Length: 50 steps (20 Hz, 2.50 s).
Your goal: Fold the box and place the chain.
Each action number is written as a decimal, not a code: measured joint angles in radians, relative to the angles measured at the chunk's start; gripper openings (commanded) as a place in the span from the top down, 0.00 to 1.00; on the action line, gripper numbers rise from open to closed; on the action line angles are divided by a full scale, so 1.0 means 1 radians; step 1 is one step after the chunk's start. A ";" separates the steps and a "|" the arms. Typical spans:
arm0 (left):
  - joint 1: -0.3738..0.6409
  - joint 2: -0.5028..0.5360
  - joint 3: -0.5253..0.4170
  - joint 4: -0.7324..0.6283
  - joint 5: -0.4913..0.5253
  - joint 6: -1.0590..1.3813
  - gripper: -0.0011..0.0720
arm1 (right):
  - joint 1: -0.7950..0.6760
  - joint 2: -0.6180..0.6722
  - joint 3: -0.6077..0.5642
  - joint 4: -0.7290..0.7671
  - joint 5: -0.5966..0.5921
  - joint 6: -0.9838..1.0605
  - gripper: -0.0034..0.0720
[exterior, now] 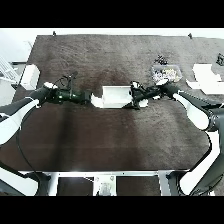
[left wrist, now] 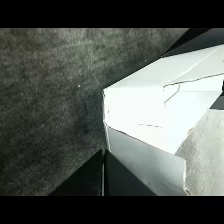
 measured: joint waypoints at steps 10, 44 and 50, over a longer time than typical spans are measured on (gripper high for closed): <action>-0.011 0.000 -0.008 -0.057 -0.070 0.000 0.36 | 0.000 0.000 0.000 0.000 0.000 0.000 0.18; -0.137 0.007 0.076 0.056 0.052 -0.436 0.36 | 0.000 0.000 0.000 0.000 0.000 0.000 0.18; -0.136 0.007 0.076 0.081 0.028 -0.439 0.36 | 0.000 0.000 0.000 0.000 0.000 0.000 0.18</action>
